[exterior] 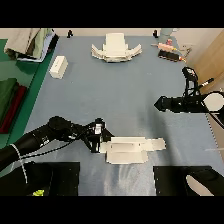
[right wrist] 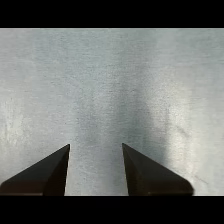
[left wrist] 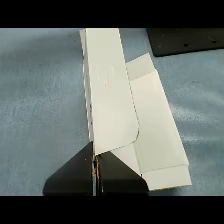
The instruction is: Fold the box.
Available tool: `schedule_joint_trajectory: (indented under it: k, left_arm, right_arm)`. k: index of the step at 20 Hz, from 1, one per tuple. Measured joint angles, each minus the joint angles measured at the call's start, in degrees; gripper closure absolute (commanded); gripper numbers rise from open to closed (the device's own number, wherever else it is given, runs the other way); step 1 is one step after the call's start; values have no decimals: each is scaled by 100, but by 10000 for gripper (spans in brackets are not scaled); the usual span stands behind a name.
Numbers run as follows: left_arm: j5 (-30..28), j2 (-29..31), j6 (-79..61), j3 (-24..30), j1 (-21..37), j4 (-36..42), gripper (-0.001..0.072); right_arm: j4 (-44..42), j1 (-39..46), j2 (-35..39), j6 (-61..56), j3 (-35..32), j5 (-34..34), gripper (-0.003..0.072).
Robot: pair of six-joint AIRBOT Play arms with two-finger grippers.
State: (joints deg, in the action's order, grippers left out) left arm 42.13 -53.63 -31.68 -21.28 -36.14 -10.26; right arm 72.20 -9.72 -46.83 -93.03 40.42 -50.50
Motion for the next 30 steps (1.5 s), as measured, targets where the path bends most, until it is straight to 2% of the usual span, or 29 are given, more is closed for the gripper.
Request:
schedule_joint_trajectory:
  k: [5,6,7,8,15,18,21,22,24,25,26,27,28,30]
  left_arm:
    - [39,-11,57,2,4,-63,696]
    - [39,-11,120,2,4,-68,697]
    - [37,-11,205,2,4,-74,696]
    - [39,-11,302,2,4,-79,696]
    - [44,-11,597,2,4,-85,696]
    - [48,-11,623,-2,4,-90,696]
    - [44,-11,636,-2,4,-90,696]
    - [48,-11,638,0,4,-90,696]
    - [48,-11,640,2,4,-90,696]
    - [46,-11,640,2,4,-87,697]
    - [48,-11,640,2,4,-90,697]
    - [46,-11,643,2,4,-87,696]
    - [46,-11,643,2,4,-87,696]
    - [46,-11,643,2,4,-90,696]
  right_arm:
    - [0,0,0,4,0,-55,185]
    - [0,-2,0,4,0,-101,269]
    - [-2,-2,0,4,0,-155,511]
    - [-2,-2,0,7,2,-245,682]
    - [-90,-245,177,90,0,-1534,684]
    - [-153,-894,492,-127,-28,-2146,684]
    - [-186,-1950,957,-254,-251,-2444,682]
    - [-197,-2396,1145,-190,-393,-2457,636]
    - [-188,-3222,1493,63,-710,-2426,231]
    - [-155,-3648,1635,227,-896,-2361,199]
    - [-24,-3982,1733,358,-1064,-2321,197]
    - [175,-4293,1803,509,-1235,-2232,110]
    - [337,-4535,1814,647,-1373,-2138,79]
    - [603,-4909,1764,1038,-1565,-1862,79]
